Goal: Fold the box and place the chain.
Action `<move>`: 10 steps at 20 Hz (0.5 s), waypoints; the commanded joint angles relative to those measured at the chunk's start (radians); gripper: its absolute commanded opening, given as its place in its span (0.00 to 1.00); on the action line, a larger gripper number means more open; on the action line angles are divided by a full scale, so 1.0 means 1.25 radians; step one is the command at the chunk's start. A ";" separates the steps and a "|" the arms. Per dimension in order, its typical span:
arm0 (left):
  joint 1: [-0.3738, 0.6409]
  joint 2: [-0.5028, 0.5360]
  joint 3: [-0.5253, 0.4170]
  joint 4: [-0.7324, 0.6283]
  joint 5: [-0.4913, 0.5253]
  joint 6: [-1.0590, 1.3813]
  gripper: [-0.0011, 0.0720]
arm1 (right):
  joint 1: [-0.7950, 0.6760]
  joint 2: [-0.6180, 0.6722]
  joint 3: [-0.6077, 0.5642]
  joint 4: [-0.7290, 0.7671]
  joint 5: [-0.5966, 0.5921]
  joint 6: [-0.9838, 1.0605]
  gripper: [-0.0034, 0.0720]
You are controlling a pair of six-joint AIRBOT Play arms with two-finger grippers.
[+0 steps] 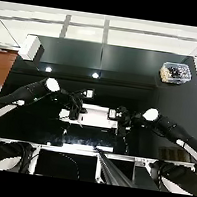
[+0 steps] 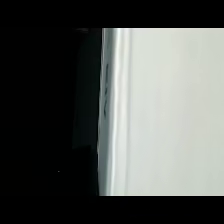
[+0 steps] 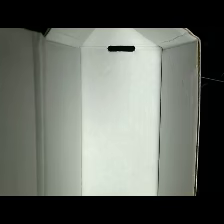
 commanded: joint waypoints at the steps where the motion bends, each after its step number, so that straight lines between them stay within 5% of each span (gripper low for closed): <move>1: 0.000 0.000 0.000 0.000 0.000 0.000 0.06 | 0.001 0.000 0.000 0.001 -0.003 0.003 0.97; 10: 0.000 0.000 0.000 0.000 0.000 0.000 0.06 | 0.001 0.000 0.002 0.038 0.007 -0.003 0.97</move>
